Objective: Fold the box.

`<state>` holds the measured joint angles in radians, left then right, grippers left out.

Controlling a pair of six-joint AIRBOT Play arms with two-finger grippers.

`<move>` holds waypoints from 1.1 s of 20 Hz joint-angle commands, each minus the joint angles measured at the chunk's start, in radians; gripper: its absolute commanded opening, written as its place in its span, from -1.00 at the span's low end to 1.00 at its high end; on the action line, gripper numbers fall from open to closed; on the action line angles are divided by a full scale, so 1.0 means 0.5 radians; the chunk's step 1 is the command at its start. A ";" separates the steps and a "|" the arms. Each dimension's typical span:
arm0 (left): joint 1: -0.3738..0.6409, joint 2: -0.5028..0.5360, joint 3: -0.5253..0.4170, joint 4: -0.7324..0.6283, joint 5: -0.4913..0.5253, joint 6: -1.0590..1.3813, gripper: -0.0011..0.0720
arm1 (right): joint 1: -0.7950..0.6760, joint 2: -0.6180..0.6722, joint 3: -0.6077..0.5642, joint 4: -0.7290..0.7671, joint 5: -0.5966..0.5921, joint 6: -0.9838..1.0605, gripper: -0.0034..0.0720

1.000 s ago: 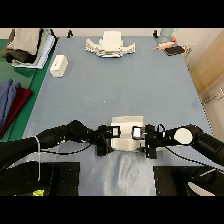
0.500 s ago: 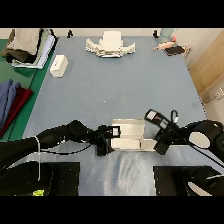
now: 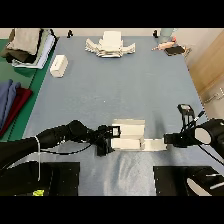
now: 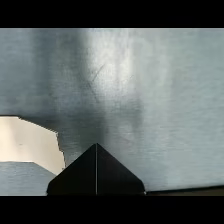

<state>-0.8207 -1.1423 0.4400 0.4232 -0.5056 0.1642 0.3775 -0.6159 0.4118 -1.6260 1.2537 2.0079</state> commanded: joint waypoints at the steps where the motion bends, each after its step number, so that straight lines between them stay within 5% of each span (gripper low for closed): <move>1: -0.001 -0.002 -0.001 0.000 0.000 0.001 0.45 | -0.045 -0.159 -0.129 0.431 -0.215 -0.132 -0.90; 5: -0.001 -0.002 -0.001 0.000 0.000 0.000 0.45 | -0.045 -0.224 -0.149 1.006 -0.371 -0.539 -0.90; 10: -0.001 -0.002 -0.001 0.000 0.000 0.001 0.45 | -0.045 -0.100 -0.107 1.064 -0.395 -0.617 -0.90; 12: -0.001 -0.002 -0.001 0.000 0.000 0.000 0.45 | -0.045 -0.019 -0.063 1.062 -0.394 -0.637 -0.66; 14: -0.001 -0.002 -0.001 0.001 0.000 0.000 0.45 | -0.045 0.028 -0.037 1.064 -0.394 -0.637 -0.20; 21: -0.001 -0.002 -0.001 0.000 0.000 0.000 0.45 | -0.043 0.035 -0.033 1.133 -0.395 -0.694 -0.10; 22: -0.001 -0.002 -0.001 0.000 0.000 0.000 0.45 | -0.041 0.033 -0.033 1.154 -0.398 -0.705 0.18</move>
<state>-0.8207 -1.1427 0.4400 0.4229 -0.5060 0.1642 0.3557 -0.6018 0.3935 -1.0752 1.0573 1.6791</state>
